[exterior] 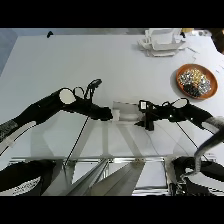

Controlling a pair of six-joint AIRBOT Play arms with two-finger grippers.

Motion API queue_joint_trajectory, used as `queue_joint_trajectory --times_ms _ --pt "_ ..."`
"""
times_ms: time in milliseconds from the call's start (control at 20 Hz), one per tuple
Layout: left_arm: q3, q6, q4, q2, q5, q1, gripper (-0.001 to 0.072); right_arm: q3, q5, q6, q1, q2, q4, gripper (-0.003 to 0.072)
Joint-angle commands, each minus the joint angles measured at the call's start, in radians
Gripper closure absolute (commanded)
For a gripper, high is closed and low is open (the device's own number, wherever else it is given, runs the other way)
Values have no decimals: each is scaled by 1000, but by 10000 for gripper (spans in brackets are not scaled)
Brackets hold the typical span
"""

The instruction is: Fold the box and place the chain.

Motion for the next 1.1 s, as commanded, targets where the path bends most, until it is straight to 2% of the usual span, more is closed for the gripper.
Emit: queue_joint_trajectory --times_ms 0,150,200,450,800,1050 --pt "4 6 1 -1 32 -24 357 0 0 0 0 1 0 228" --pt "66 -77 90 -27 37 -47 348 0 0 0 0 0 0 228" --pt "92 -127 135 -42 34 -58 315 0 0 0 0 1 0 228" --pt "149 -320 319 -100 -3 -113 315 0 0 0 0 1 0 228" --pt "208 -417 376 -128 -7 -174 316 0 0 1 0 1 0 228" --pt "257 -523 452 -152 -72 -191 316 0 0 0 0 0 0 228"
